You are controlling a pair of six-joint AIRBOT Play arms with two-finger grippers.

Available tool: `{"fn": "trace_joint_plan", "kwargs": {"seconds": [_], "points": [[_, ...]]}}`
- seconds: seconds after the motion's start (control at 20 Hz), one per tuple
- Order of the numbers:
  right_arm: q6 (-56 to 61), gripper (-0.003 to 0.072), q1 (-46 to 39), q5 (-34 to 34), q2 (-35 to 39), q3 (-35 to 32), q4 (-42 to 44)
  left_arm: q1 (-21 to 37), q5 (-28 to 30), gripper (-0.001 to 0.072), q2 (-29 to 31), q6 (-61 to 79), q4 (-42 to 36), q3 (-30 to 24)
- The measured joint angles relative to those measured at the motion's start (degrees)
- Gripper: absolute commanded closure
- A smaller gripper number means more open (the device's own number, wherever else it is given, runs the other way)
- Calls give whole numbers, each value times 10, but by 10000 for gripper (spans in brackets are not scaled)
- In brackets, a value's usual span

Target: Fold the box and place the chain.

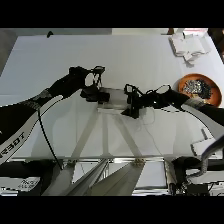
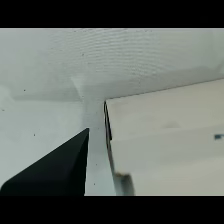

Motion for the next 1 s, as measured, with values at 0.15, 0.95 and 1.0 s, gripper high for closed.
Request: {"fn": "trace_joint_plan", "kwargs": {"seconds": [0.15,0.95,1.0], "points": [[0,216,0,0,0,0,0,-7,-2,456,-11,-19,4,0],[-3,216,-1,1,0,0,-1,-35,3,549,-28,-68,8,0],[-3,216,0,0,0,0,-1,-35,-1,549,-26,-68,2,0]]}}
